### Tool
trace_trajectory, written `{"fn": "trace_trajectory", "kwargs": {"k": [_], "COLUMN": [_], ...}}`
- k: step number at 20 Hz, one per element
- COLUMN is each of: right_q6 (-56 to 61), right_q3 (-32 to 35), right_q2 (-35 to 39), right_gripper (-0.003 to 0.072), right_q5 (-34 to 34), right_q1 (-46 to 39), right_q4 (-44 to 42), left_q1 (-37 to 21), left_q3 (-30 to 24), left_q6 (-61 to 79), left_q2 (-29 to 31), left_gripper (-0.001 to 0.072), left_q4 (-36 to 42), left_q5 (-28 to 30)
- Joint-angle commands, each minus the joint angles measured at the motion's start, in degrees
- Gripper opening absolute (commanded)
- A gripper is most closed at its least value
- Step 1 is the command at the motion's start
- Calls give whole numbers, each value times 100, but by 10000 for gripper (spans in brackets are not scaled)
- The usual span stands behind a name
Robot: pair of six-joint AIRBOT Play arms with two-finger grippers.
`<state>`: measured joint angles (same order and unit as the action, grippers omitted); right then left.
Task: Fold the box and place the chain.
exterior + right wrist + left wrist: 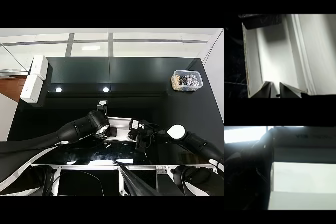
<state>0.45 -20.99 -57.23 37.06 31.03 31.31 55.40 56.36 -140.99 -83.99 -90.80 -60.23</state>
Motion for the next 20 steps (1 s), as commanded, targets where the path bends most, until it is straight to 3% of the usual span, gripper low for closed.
{"fn": "trace_trajectory", "kwargs": {"k": [1,4,5,6,8,9,10,11,13,15,16,17,20], "right_q6": [2,4,13,13,13,22,22,24,24,24,26,26,684], "right_q3": [-4,-4,-4,-4,-4,-4,-4,-7,-4,-7,-7,-13,-90], "right_q2": [-114,-114,-114,-114,-114,-114,-114,-114,-114,-114,-111,-111,122], "right_gripper": [130,150,309,377,358,387,359,215,192,401,202,168,169], "right_q5": [-417,-433,-435,-459,-485,-496,-498,-505,-531,-570,-586,-608,-535], "right_q1": [179,186,186,186,186,186,186,184,186,186,184,184,166], "right_q4": [-127,-127,-127,-125,-127,-127,-125,-127,-127,-125,-125,-125,-48], "left_q1": [2,2,2,2,2,2,2,2,2,2,2,2,0], "left_q3": [-4,-4,-4,-4,-4,-4,-4,-4,-4,-4,-4,-4,-4], "left_q6": [0,2,0,0,0,0,0,0,0,0,0,0,2], "left_q2": [-4,-4,-4,-4,-4,-4,-4,-4,-4,-4,-4,-4,-4], "left_gripper": [27,27,28,27,27,27,27,27,27,27,27,27,28], "left_q4": [0,0,0,0,9,26,24,24,24,24,24,26,24], "left_q5": [11,13,13,11,13,13,13,13,13,13,13,13,9]}}
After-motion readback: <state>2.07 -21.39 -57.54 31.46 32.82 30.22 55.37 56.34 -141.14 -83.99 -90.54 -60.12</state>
